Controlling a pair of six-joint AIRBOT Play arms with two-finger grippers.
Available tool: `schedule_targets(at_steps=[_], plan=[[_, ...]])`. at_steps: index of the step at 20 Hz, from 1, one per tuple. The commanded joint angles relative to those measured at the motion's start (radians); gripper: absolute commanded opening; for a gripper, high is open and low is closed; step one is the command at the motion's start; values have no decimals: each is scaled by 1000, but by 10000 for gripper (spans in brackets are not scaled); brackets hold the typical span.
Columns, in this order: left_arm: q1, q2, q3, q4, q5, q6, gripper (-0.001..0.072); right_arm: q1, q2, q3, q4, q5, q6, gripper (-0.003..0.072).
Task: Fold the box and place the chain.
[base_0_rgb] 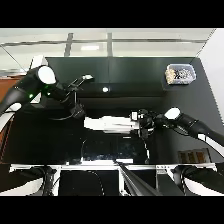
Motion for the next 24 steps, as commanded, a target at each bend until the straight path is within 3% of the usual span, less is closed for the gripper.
schedule_targets(at_steps=[1, 5, 7, 9, 11, 13, 15, 21, 24], plan=[[38, 79, -179, -262, -31, 42, 24, 1, -1, 0, 5, -1, 3, 344], [-31, 181, -453, -795, 277, 382, 25, 1, -1, 0, 5, -13, 4, 345], [-82, 180, -512, -1006, 438, 604, 26, 1, -1, 0, 5, -13, 4, 345], [-121, 171, -504, -1100, 612, 716, 25, 1, -1, 0, 5, -13, 4, 345], [-131, 171, -475, -1092, 768, 710, 25, 1, -1, 0, 5, -13, 4, 345], [-129, 154, -444, -1020, 827, 707, 25, 1, -1, 0, 5, -13, 4, 345], [-128, 114, -406, -935, 820, 682, 26, 1, -1, 0, 5, -13, 4, 345], [-128, -47, -298, -742, 663, 580, 26, 1, -1, 0, 5, -13, 4, 345], [-128, -108, -251, -555, 625, 381, 26, 1, -1, 0, 5, -13, 4, 345]])
